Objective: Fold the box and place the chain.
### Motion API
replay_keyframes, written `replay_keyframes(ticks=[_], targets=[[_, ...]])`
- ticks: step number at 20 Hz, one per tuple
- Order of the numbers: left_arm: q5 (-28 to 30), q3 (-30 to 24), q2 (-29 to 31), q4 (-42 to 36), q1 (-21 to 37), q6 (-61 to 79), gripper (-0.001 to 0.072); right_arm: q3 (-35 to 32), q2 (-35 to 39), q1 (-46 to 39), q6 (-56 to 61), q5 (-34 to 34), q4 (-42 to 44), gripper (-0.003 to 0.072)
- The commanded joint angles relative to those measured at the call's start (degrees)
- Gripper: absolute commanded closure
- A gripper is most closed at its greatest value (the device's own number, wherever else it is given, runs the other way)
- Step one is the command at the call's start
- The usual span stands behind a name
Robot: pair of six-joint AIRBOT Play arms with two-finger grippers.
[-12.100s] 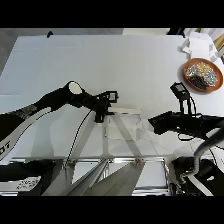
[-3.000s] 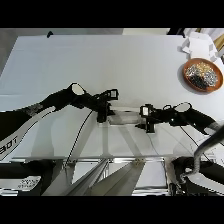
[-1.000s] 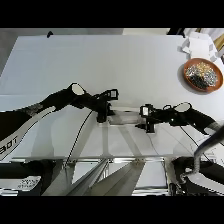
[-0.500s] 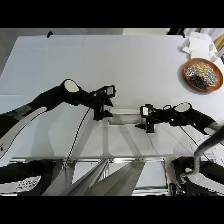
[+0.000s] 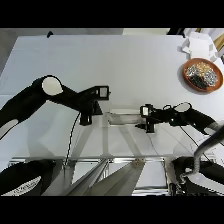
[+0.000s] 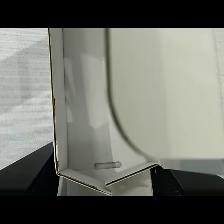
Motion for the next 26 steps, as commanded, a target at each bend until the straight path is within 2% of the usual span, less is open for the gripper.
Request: replay_keyframes(ticks=[1,3,5,9,14,16,20,26], targets=[[0.55,0.02,2.21,-1.81,-8.70,-1.68,0.0705,-0.04,0.04,-0.02,0.00,0.00,0.00,0.0265],[7.48,0.02,0.13,-4.48,-14.19,-2.29,0.0702,-0.04,0.04,-0.02,0.00,0.00,0.02,0.0265],[14.97,0.02,-2.71,-4.74,-17.22,-2.47,0.0702,-0.04,0.04,-0.02,0.00,0.00,0.02,0.0265],[31.06,0.02,-8.04,-5.86,-16.81,-5.64,0.0704,-0.04,0.04,-0.02,0.00,0.00,0.00,0.0265],[40.26,0.02,-11.50,-7.23,-13.81,-6.71,0.0705,-0.04,0.04,-0.02,0.00,0.00,0.02,0.0265],[41.42,0.02,-12.55,-7.26,-12.35,-6.73,0.0705,-0.04,0.04,-0.02,0.00,0.00,0.02,0.0265],[37.07,0.02,-16.46,-7.28,-10.91,-6.73,0.0705,-0.04,0.04,-0.02,0.00,0.00,0.02,0.0265],[36.68,0.02,-18.88,-9.01,-11.02,-6.25,0.0705,-0.04,0.04,-0.02,0.00,0.00,0.02,0.0265]])
